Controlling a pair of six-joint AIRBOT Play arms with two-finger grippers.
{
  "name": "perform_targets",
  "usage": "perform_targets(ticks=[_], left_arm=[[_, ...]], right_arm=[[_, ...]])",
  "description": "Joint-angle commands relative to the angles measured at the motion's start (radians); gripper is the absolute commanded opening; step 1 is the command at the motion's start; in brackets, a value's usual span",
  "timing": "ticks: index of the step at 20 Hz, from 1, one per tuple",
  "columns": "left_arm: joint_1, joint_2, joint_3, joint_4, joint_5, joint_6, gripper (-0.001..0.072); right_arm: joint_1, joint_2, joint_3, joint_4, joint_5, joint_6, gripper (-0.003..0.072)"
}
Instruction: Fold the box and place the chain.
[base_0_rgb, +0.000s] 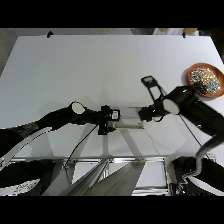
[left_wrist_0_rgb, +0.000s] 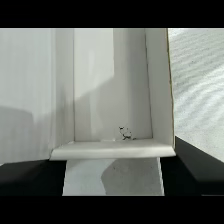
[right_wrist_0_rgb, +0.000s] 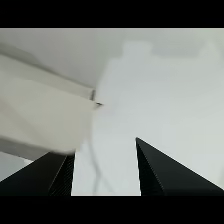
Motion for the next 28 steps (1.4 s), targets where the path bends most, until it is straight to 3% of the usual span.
perform_targets(ticks=[1,3,6,9,12,18,28], left_arm=[[0.0,0.001,0.0,-0.001,0.001,-0.001,0.0206],[0.0,0.001,0.0,-0.001,0.0,-0.001,0.0206],[0.0,0.001,0.0,-0.001,-0.006,-0.001,0.0206],[0.0,0.001,0.0,-0.001,-0.005,-0.001,0.0206],[0.0,0.001,0.0,-0.001,-0.006,-0.001,0.0206],[0.0,0.001,0.0,-0.001,-0.005,-0.001,0.0206],[0.0,0.001,0.0,-0.001,-0.005,-0.001,0.0206]], right_arm=[[-0.16,0.053,0.175,-0.086,0.073,-0.187,0.039],[-0.333,0.015,0.281,-0.115,-0.01,-0.279,0.0284],[-0.614,-0.12,0.404,-0.108,-0.11,-0.33,0.0286],[-0.835,-0.263,0.411,-0.074,-0.244,-0.33,0.0286],[-0.966,-0.384,0.411,-0.05,-0.314,-0.33,0.0285],[-1.026,-0.534,0.41,0.011,-0.32,-0.33,0.0284],[-1.026,-0.584,0.41,0.099,-0.309,-0.382,0.0252]])
